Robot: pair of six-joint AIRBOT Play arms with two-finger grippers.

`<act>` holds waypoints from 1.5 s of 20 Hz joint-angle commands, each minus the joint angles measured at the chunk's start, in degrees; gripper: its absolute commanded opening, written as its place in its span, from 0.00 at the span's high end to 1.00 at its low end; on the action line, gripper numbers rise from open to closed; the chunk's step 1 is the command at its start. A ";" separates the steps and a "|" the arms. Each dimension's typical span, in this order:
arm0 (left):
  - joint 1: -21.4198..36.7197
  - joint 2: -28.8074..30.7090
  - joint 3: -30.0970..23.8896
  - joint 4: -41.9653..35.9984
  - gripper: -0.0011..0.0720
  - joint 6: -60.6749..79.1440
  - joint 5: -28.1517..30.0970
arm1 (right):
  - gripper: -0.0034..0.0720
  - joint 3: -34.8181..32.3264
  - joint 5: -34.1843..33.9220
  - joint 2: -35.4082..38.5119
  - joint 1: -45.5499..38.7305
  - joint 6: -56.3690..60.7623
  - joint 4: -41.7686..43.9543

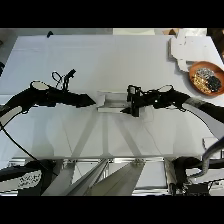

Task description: Fold the box and place the chain.

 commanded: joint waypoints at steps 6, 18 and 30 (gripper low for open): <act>-0.02 0.00 -0.02 -0.57 0.44 1.42 0.31 | 0.38 0.02 0.00 0.04 0.00 0.02 0.04; -1.57 -0.09 -0.02 -6.21 0.44 -0.76 -0.26 | 0.38 0.02 0.00 0.04 0.00 0.02 0.04; -2.64 -0.09 -0.02 1.33 0.44 -0.28 6.82 | 0.38 0.02 0.00 0.04 0.00 0.02 0.04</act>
